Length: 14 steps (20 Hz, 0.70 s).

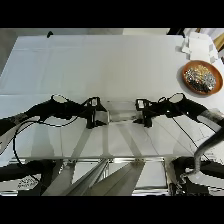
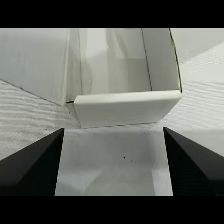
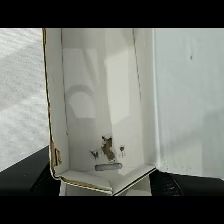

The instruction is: Fold the box and place the chain.

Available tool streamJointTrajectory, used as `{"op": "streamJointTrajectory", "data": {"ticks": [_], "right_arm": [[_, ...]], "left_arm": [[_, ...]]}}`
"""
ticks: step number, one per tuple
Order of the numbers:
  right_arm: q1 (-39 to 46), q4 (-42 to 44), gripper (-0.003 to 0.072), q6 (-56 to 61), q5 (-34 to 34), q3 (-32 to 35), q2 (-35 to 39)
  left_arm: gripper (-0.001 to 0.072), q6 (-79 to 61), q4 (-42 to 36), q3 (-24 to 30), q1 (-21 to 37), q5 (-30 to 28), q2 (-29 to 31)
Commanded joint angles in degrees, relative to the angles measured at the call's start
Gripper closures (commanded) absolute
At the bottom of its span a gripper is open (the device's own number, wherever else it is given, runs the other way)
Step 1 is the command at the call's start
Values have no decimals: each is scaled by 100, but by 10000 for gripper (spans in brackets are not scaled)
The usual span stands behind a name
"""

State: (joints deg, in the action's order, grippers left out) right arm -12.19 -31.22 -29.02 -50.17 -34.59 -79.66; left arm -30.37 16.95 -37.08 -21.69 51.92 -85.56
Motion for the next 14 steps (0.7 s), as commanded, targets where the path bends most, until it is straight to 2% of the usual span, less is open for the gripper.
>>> {"op": "streamJointTrajectory", "data": {"ticks": [1, 6, 14], "right_arm": [[-2, 0, 233, 2, 0, -4, 2], [-2, 0, 233, 2, 0, -4, 2], [-2, 0, 233, 2, 0, -4, 2]], "left_arm": [[10, 111, -83, -4, -98, -157, 2], [10, 107, -413, -4, -372, -291, -2], [13, 107, -452, -4, -378, -291, -4]]}}
